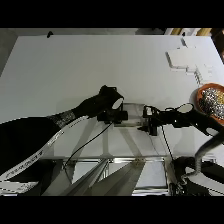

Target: Fold the box and place the chain.

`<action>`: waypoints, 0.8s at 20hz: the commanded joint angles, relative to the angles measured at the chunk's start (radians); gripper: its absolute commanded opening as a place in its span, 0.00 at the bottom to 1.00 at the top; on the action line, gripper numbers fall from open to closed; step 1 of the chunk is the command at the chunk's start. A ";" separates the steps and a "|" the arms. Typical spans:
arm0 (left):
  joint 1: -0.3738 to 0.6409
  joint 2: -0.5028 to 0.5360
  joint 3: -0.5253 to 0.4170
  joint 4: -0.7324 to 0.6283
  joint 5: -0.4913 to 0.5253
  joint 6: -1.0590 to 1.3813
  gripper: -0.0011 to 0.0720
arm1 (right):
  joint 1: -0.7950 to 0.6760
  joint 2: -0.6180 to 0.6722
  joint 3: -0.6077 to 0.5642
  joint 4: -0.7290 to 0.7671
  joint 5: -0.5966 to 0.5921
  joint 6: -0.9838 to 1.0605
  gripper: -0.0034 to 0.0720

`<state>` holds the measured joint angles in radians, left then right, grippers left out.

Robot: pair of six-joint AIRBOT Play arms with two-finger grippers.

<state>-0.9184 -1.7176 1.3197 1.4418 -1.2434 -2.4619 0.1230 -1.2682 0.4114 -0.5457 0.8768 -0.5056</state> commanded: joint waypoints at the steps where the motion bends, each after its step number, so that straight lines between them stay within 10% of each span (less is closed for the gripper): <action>1: -0.012 -0.015 0.002 0.011 -0.010 -0.019 0.12 | 0.000 0.000 0.000 0.000 0.000 0.000 0.57; 7: -0.012 -0.017 0.002 0.013 -0.034 -0.018 0.03 | 0.000 0.000 0.000 0.000 0.000 0.000 0.57; 9: -0.012 -0.016 0.002 0.012 -0.033 -0.018 0.24 | 0.000 0.000 0.000 0.000 0.000 0.000 0.57; 11: -0.012 -0.017 0.002 0.013 -0.032 -0.016 0.25 | 0.000 0.000 0.000 0.000 0.000 0.000 0.57; 16: -0.012 -0.017 0.002 0.011 -0.041 -0.003 0.02 | 0.000 0.000 0.000 0.000 0.000 0.000 0.57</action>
<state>-0.9302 -1.7340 1.3216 1.4498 -1.2709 -2.4725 0.1234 -1.2682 0.4114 -0.5461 0.8764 -0.5068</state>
